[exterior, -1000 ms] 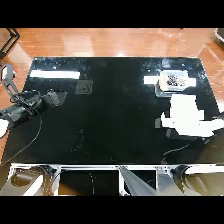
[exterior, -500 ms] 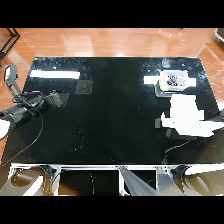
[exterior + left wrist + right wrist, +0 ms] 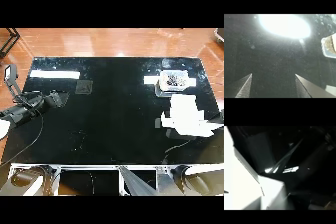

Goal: Fold the box and place the chain.

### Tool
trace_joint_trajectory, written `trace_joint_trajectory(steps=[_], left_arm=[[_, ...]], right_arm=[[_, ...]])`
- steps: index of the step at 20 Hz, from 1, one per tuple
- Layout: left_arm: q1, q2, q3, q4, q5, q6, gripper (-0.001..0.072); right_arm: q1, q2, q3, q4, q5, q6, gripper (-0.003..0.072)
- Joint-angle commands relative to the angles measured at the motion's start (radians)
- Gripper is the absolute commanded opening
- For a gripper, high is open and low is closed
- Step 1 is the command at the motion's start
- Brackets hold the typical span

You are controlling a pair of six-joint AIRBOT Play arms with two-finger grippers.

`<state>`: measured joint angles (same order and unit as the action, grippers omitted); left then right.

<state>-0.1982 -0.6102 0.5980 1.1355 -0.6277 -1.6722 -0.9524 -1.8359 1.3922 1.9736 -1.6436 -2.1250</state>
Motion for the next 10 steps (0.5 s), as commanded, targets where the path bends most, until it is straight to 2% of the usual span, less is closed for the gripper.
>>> trace_joint_trajectory(steps=[1, 2, 3, 5, 7, 10], left_arm=[[0.0, -0.001, 0.0, 0.0, 0.0, 0.0, 0.0619], [0.0, -0.001, 0.0, 0.0, 0.0, 0.0, 0.0619], [0.0, -0.001, 0.0, 0.0, 0.0, 0.0, 0.0619], [0.0, -0.001, 0.0, 0.0, 0.0, 0.0, 0.0619], [-0.001, -0.001, 0.0, -0.01, -0.001, 0.0, 0.0619], [-0.001, -0.001, 0.0, -0.026, 0.001, 0.0, 0.0619]], right_arm=[[-0.001, 0.0, -0.013, 0.015, -0.021, -0.006, 0.0196], [-0.001, 0.0, -0.027, 0.016, -0.025, -0.017, 0.0132], [-0.001, 0.0, -0.042, 0.015, -0.029, -0.035, 0.0022], [-0.001, 0.001, -0.07, 0.051, -0.038, -0.073, 0.0022], [0.002, 0.001, -0.077, 0.155, -0.078, -0.092, 0.0022], [0.029, 0.014, -0.083, 0.307, -0.189, -0.09, 0.0022]])
